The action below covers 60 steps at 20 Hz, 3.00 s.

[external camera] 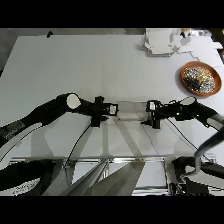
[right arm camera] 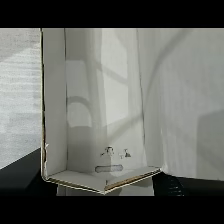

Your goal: Fold the box and place the chain.

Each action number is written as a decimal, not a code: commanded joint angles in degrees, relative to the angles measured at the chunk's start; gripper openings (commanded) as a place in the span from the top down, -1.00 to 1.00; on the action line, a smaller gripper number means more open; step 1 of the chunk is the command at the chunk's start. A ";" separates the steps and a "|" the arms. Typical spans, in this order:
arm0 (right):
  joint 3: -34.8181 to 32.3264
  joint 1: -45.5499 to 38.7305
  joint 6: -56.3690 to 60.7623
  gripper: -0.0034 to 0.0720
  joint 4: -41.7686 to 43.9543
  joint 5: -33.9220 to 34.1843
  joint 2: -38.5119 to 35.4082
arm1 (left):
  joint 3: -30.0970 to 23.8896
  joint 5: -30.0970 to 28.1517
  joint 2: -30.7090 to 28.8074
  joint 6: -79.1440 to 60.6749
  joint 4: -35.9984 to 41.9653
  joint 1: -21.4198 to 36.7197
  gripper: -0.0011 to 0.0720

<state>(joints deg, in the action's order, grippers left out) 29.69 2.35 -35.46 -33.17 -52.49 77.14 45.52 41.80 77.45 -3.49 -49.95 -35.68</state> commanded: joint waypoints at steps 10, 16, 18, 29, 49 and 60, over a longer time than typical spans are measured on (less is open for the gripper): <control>0.04 -0.02 0.02 -0.44 0.02 -0.02 -0.04 | 0.04 -4.98 4.09 -8.44 7.43 -0.17 0.22; 0.07 -0.02 0.02 -0.44 0.02 -0.02 -0.04 | 0.04 -0.72 4.22 -8.55 8.17 -1.27 0.23; 0.07 -0.02 0.02 -0.44 0.02 -0.02 -0.04 | 0.04 -0.94 4.22 -8.55 9.29 -1.46 0.23; 0.04 -0.02 0.02 -0.44 0.02 -0.02 -0.04 | 0.04 -5.27 4.28 -9.35 16.52 -1.57 0.30; 0.07 -0.02 0.02 -0.44 0.02 -0.02 -0.04 | 0.02 -2.82 5.88 -13.27 22.51 -2.45 0.56; 0.04 -0.02 0.02 -0.44 0.02 -0.02 -0.04 | 0.04 -7.93 9.07 -13.18 27.08 -4.76 -0.30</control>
<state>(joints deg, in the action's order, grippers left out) 29.71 2.33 -35.48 -33.17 -52.49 77.12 45.56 36.07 86.26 -16.78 -23.35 -40.21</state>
